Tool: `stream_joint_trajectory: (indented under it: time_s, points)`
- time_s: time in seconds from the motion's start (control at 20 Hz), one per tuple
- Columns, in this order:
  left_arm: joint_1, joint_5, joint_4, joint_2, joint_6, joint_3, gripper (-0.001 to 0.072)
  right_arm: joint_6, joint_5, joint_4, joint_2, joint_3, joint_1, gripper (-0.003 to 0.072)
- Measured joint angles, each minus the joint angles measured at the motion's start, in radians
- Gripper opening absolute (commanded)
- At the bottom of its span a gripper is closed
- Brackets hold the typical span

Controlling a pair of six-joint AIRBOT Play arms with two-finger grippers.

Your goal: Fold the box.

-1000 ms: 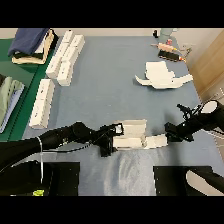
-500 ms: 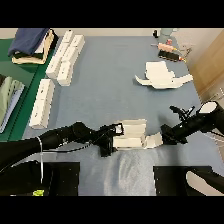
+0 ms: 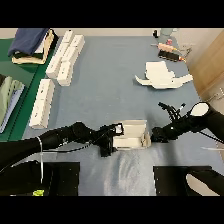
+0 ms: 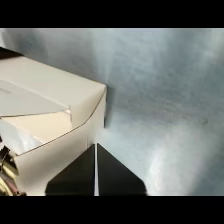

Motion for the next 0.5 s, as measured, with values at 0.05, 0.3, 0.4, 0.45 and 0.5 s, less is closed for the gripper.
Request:
stream_joint_trajectory:
  time_s: [0.05,0.3,0.4,0.45,0.5]
  points:
    - [0.0,0.0,0.0,0.0,0.0,0.0,0.0424,0.002,-0.016,0.0,0.021,0.0,0.005,0.0332]
    - [0.0,0.0,0.0,0.0,0.0,0.0,0.0424,0.025,-0.051,0.008,0.079,0.001,0.014,0.0364]
    - [0.0,0.0,0.0,0.0,0.0,0.0,0.0424,0.029,-0.056,0.028,0.085,0.001,0.016,0.0365]
    - [0.0,0.0,0.0,0.0,0.0,0.0,0.0424,0.029,-0.057,0.038,0.087,0.001,0.017,0.0365]
    - [0.0,0.0,0.0,0.0,0.0,0.0,0.0424,0.031,-0.06,0.041,0.089,0.001,0.023,0.0364]
